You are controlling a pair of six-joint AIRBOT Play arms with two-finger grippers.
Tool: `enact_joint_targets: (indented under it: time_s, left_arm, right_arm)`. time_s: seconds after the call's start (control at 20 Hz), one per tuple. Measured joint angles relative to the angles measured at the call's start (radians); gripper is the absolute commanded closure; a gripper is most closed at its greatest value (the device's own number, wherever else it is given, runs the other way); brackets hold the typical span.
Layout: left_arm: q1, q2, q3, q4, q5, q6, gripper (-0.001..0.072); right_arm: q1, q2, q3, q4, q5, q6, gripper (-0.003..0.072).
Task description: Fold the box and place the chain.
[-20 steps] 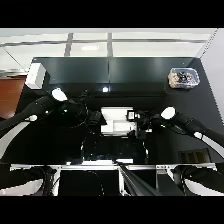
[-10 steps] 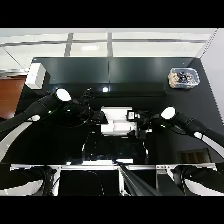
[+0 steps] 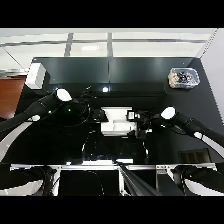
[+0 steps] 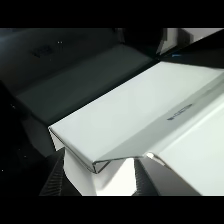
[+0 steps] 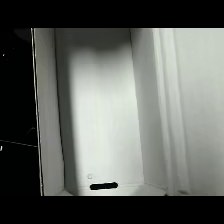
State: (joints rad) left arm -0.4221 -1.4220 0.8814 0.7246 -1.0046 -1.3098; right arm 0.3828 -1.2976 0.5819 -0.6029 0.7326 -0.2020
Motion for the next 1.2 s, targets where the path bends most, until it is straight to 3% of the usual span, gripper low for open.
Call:
enact_joint_targets:
  time_s: [0.5, 1.1, 1.15, 1.2]
  left_arm:
    - [-0.055, -0.017, 0.017, 0.033, -0.001, -0.011, 0.0222]
    - [-0.147, -0.040, 0.090, 0.290, -0.005, -0.247, 0.0224]
    - [-0.163, -0.043, 0.091, 0.348, -0.005, -0.287, 0.0229]
    - [-0.177, -0.051, 0.092, 0.378, -0.031, -0.333, 0.0279]
  right_arm:
    - [0.000, 0.000, 0.000, -0.005, 0.004, -0.001, 0.0641]
    - [0.000, 0.001, 0.000, 0.000, 0.001, -0.001, 0.0641]
    - [0.000, 0.001, 0.000, 0.006, -0.005, 0.001, 0.0641]
    - [0.000, 0.000, 0.000, 0.011, -0.009, 0.002, 0.0641]
